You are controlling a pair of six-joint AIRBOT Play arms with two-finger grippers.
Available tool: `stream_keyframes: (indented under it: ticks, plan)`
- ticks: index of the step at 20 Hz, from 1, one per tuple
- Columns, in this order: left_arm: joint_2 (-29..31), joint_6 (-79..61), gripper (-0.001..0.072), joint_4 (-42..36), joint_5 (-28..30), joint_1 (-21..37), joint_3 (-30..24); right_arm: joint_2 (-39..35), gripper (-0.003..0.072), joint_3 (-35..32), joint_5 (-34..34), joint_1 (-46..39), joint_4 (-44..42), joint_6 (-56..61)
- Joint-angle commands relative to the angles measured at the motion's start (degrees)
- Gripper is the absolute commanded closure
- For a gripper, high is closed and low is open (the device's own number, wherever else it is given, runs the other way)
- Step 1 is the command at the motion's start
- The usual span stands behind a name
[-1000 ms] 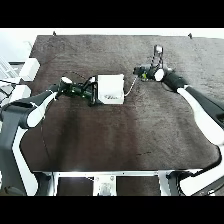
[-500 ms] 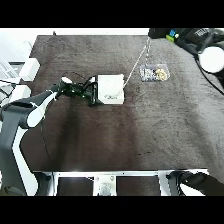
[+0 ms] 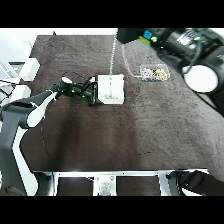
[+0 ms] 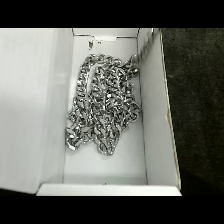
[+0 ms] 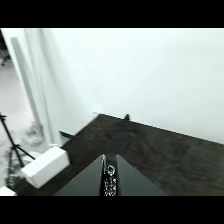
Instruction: Fold the box and place the chain.
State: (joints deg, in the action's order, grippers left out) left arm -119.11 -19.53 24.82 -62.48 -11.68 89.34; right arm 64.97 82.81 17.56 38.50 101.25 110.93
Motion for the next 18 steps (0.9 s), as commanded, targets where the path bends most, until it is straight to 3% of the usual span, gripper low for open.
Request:
stream_keyframes:
  ticks: [1, 8, 13, 18]
  plan:
    - [0.0, 0.0, 0.0181, 0.0, 0.0, 0.0, 0.0, 3.5, 0.0683, 0.0, -2.5, 1.6, 0.4, 4.4]
    - [0.0, 0.0, 0.0181, 0.0, 0.1, 0.0, 0.0, 6.1, 0.0682, -0.8, 0.3, 0.2, 0.3, 6.5]
    - [0.0, 0.0, 0.0181, 0.0, -0.1, 0.0, 0.0, 9.1, 0.0681, -6.9, 0.0, -0.7, 0.4, 11.5]
    - [0.0, 0.0, 0.0181, 0.0, -0.1, 0.0, 0.0, 21.6, 0.0681, -15.2, -4.4, -4.0, 0.1, 14.0]
